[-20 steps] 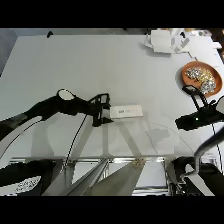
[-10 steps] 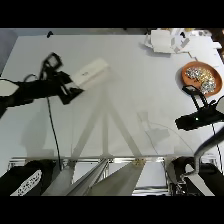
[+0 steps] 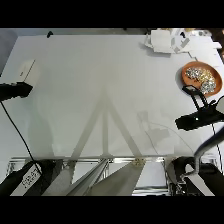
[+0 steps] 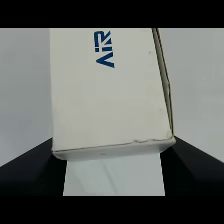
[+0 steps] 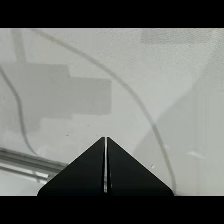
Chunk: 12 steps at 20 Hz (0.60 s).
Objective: Fold the box and place the chain.
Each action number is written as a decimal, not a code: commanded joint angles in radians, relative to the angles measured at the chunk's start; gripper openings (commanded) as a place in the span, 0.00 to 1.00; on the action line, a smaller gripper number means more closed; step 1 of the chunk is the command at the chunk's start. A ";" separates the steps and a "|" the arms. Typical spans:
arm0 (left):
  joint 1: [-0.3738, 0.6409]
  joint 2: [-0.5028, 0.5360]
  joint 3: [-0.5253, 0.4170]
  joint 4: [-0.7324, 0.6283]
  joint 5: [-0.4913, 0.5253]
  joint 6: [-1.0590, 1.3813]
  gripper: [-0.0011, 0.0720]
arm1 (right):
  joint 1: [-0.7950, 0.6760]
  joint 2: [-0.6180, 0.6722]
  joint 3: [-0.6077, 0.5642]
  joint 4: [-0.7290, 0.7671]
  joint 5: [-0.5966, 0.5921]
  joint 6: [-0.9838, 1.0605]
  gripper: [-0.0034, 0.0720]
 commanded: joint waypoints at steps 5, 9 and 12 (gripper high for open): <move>0.047 -0.161 0.000 0.119 -0.082 -0.083 0.35 | 0.000 0.001 -0.001 0.000 0.000 0.000 0.07; 0.047 -0.222 0.000 0.120 -0.121 -0.113 0.67 | 0.000 0.001 -0.001 0.000 0.000 0.000 0.07; 0.046 -0.227 0.000 0.119 -0.141 -0.114 0.91 | -0.001 0.001 -0.001 0.000 0.000 0.000 0.07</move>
